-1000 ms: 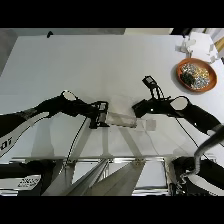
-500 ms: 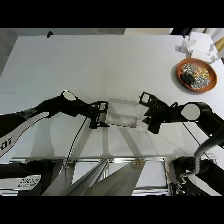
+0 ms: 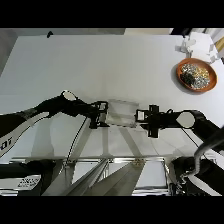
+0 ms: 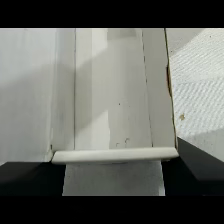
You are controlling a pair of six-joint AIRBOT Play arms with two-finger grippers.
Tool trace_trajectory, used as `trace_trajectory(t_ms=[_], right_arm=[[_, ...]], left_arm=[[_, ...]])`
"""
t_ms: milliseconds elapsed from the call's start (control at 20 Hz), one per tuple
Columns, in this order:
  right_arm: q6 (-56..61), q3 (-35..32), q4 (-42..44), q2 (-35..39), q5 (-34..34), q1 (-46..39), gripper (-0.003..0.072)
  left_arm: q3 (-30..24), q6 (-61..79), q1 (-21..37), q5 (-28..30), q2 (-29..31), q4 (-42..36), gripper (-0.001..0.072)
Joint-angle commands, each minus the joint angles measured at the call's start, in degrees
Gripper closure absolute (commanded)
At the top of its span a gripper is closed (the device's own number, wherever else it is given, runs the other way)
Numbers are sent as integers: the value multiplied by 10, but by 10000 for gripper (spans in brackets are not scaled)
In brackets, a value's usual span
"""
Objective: Fold the box and place the chain.
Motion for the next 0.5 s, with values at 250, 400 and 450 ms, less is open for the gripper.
trace_trajectory(t_ms=[250,400,450], right_arm=[[-14,-3,32,-82,-19,9,420],[-14,-3,78,-107,-32,9,443],[-15,-3,86,-107,-39,9,502]], left_arm=[[0,0,1,0,0,0,455],[0,0,1,0,0,0,455],[0,0,1,0,0,0,455]])
